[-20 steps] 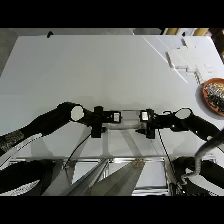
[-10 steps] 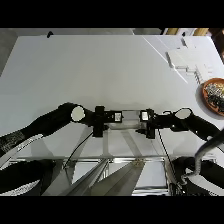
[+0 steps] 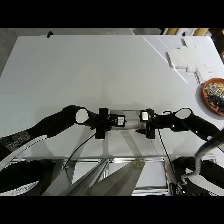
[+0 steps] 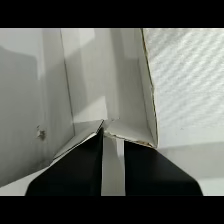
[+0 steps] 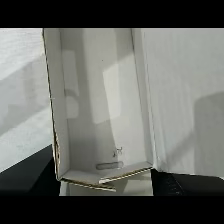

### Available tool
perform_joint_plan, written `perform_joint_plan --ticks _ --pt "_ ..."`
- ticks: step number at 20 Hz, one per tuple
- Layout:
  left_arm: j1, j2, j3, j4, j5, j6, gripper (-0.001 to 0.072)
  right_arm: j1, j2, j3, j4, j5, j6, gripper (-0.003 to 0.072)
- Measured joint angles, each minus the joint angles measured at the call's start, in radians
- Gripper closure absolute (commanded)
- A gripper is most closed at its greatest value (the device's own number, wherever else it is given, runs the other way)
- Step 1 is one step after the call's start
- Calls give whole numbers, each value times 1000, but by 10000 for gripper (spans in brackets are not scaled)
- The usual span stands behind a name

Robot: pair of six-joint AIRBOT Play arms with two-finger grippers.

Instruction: Fold the box and place the chain.

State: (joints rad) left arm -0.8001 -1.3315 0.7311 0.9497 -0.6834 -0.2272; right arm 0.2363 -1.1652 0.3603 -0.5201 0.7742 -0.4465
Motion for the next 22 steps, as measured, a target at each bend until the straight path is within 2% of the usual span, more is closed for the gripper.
perform_joint_plan --ticks 8,9,11,12,16,18,20,21,22 --pt "-16 -5 -1 -59 40 19 553 0 0 0 0 0 -1 286" --pt "-19 -6 -1 -62 45 24 529 0 0 0 0 0 -1 286" --pt "-22 -6 -1 -69 56 26 300 0 0 0 0 0 -1 286" --pt "-22 -6 0 -72 61 26 269 0 0 0 0 0 -1 286" --pt "-24 -10 0 -74 63 26 268 0 0 0 0 0 0 286" --pt "-24 -11 0 -75 62 26 289 0 0 0 1 0 1 286" --pt "-24 -4 0 -74 54 26 497 0 0 0 0 0 0 286" --pt "-23 3 0 -74 43 25 582 0 0 0 0 0 0 286" --pt "-22 15 0 -74 35 24 631 0 0 0 1 0 0 286"
